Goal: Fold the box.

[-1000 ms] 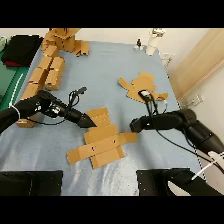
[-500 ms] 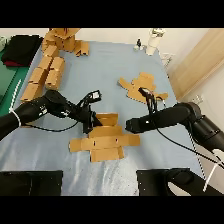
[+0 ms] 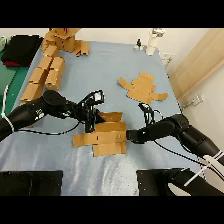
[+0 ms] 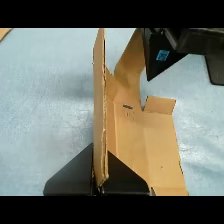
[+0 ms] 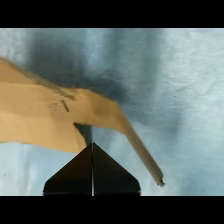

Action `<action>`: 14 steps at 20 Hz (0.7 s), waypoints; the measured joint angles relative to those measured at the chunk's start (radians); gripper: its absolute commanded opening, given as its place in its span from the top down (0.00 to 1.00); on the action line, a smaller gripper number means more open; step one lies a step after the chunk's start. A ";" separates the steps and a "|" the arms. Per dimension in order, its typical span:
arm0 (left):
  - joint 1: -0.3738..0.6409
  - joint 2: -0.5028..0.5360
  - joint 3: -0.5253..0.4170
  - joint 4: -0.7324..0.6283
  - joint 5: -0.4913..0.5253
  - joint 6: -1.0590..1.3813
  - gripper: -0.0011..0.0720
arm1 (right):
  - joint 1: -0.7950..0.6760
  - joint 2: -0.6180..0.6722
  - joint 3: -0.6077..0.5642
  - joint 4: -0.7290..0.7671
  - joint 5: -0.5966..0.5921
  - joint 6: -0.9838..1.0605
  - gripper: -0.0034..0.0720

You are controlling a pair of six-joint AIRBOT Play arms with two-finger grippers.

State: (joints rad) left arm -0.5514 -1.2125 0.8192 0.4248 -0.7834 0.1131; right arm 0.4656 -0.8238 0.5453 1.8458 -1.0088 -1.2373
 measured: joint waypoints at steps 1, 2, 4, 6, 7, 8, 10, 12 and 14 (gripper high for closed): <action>-0.004 0.002 -0.013 -0.011 0.013 0.008 0.97 | 0.000 0.000 -0.006 -0.024 0.015 0.021 0.95; -0.010 0.003 -0.026 -0.024 0.024 0.019 0.97 | 0.000 0.000 -0.010 -0.048 0.032 0.042 0.95; -0.024 0.005 -0.052 -0.061 0.056 0.048 0.97 | 0.002 0.000 -0.016 -0.079 0.055 0.074 0.95; -0.044 0.005 -0.074 -0.098 0.086 0.079 0.97 | 0.002 0.000 -0.019 -0.097 0.068 0.095 0.95; -0.056 0.005 -0.085 -0.111 0.104 0.091 0.97 | 0.002 0.000 -0.019 -0.104 0.074 0.101 0.95; -0.066 0.005 -0.095 -0.119 0.113 0.102 0.97 | 0.002 0.000 -0.020 -0.108 0.078 0.106 0.95; -0.084 0.005 -0.116 -0.134 0.129 0.116 0.97 | 0.002 0.000 -0.021 -0.113 0.083 0.113 0.95; -0.093 0.005 -0.135 -0.139 0.138 0.125 0.97 | 0.002 0.000 -0.021 -0.116 0.087 0.117 0.95; -0.098 0.005 -0.151 -0.143 0.141 0.131 0.97 | 0.002 0.000 -0.021 -0.119 0.090 0.119 0.95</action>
